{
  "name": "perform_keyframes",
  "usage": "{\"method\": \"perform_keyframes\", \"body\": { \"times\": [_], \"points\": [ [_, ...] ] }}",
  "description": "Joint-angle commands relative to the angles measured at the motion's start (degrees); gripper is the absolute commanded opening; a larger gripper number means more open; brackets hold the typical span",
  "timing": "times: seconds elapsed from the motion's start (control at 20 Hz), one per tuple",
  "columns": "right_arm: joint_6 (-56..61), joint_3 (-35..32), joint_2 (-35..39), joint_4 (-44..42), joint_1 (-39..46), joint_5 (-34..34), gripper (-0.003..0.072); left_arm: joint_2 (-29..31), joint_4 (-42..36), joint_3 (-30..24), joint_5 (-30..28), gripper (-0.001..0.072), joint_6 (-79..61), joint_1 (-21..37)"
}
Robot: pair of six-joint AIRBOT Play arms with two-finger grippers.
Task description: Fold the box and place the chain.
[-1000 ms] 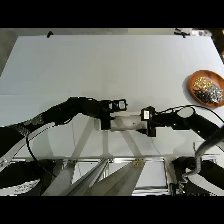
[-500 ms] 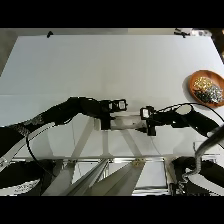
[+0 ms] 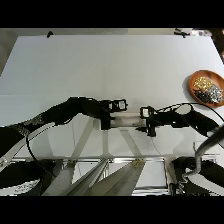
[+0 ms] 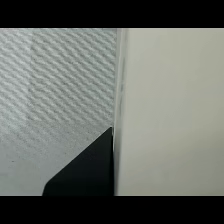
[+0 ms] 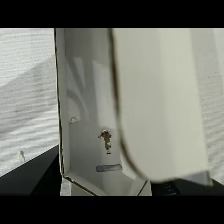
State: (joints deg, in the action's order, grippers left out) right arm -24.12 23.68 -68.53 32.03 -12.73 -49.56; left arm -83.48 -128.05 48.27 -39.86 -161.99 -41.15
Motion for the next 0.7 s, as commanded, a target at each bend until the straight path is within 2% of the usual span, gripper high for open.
{"method": "perform_keyframes", "body": {
  "times": [0.0, 0.1, 0.15, 0.2, 0.65],
  "points": [
    [1.79, 0.0, -0.04, 2.93, 0.0, 0.28, 0.0487, 0.0, -0.02, 0.07, 0.0, 0.0014, 0.04, -0.02],
    [1.51, 0.0, -0.04, 3.04, 0.0, 1.33, 0.0499, 0.0, 0.0, 0.07, 0.0, 0.0014, 0.04, -0.02],
    [1.53, 0.0, -0.04, 2.95, 0.0, 1.4, 0.0578, 0.0, 0.0, 0.07, 0.0, 0.0014, 0.04, -0.02],
    [1.51, 0.0, -0.04, 2.56, 0.0, 1.46, 0.0603, 0.0, 0.0, 0.07, 0.0, 0.0014, 0.04, -0.02],
    [0.9, 0.0, -0.07, -1.03, 0.0, 2.14, 0.0603, 0.0, 0.0, 0.07, 0.0, 0.0014, 0.04, -0.02]
  ]
}}
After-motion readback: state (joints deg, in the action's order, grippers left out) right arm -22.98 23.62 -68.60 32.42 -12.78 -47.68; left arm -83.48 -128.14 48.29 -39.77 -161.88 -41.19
